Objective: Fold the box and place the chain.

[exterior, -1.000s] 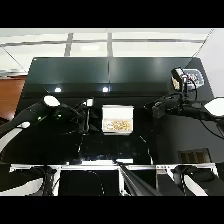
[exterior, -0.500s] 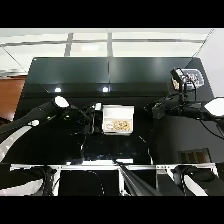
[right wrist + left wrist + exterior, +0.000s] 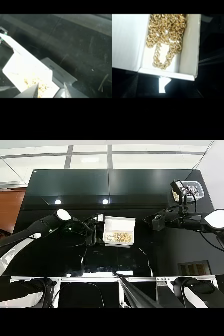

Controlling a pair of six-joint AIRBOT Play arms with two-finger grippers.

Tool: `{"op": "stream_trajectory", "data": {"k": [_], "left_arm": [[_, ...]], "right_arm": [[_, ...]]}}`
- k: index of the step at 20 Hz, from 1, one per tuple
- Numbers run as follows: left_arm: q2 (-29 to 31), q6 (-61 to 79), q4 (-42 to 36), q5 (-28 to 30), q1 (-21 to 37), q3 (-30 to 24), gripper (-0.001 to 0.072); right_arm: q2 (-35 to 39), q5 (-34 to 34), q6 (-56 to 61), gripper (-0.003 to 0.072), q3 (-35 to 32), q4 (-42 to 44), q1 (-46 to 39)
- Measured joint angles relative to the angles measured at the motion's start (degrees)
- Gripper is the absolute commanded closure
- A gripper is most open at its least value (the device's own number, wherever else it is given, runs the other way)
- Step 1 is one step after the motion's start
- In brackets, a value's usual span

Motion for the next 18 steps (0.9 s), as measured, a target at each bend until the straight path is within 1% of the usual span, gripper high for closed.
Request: {"op": "stream_trajectory", "data": {"k": [7, 8, 9, 10, 12, 13, 14, 15, 18], "left_arm": [[0.0, 6.7, -1.0, 0.6, -1.4, 0.2, -0.0008], [0.0, 7.0, -1.3, 0.2, -1.3, 0.2, 0.0023], [0.0, 7.2, -1.5, -0.3, -1.2, 0.3, 0.0121], [0.0, 7.5, -1.7, -1.4, -1.2, 0.3, 0.0241], [0.0, 7.6, -1.8, -2.3, -1.1, 0.3, 0.0243], [0.0, 7.3, -1.8, -2.7, -1.1, 0.3, 0.0243], [0.0, 6.8, -1.9, -2.6, -1.1, 0.3, 0.0243], [0.0, 6.1, -2.0, -2.6, -1.1, 0.3, 0.0243], [0.0, 5.1, -2.1, -2.3, -1.1, 0.3, 0.0244]], "right_arm": [[0.0, 0.0, 0.0, 0.0310, 0.0, -0.1, 0.0], [0.0, 0.0, 0.0, 0.0310, 0.0, -0.1, 0.0], [0.0, 0.0, 0.0, 0.0310, 0.0, -0.1, 0.0], [0.0, 0.0, 0.0, 0.0310, 0.0, -0.1, 0.0], [0.0, -0.3, 0.0, 0.0308, 0.0, -0.1, 0.0], [0.0, -0.7, 0.0, 0.0284, 0.0, -0.1, 0.0], [-0.2, -1.0, 0.3, 0.0076, 0.0, -0.1, 0.0], [-0.7, -1.3, 1.1, 0.0056, 0.0, 0.0, 0.1], [-4.8, -3.3, 3.3, 0.0058, 0.8, 2.4, 0.9]]}}
